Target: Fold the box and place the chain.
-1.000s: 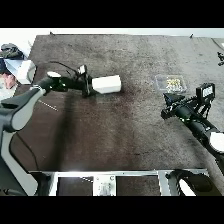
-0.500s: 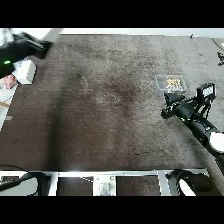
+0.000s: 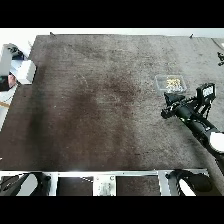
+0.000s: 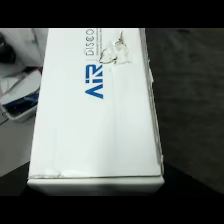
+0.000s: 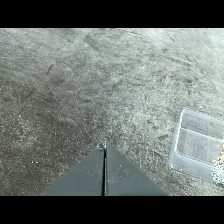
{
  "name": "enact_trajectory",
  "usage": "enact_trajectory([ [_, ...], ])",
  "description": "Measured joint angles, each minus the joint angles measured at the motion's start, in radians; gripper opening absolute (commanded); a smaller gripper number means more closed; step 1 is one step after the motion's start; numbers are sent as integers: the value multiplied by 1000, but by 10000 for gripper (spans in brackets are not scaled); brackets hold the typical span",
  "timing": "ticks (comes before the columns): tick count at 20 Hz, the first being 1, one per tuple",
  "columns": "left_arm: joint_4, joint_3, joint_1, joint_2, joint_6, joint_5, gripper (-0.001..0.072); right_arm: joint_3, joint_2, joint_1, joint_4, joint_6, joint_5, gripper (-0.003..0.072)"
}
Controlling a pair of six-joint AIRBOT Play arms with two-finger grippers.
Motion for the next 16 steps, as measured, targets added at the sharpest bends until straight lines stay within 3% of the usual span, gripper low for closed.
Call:
enact_trajectory([
  [6,127,-97,148,-32,-35,-77,6,0,0,0,0,0,-3,-18],
  [16,276,-95,192,-222,-13,-155,7,0,0,0,0,0,-5,-19],
])
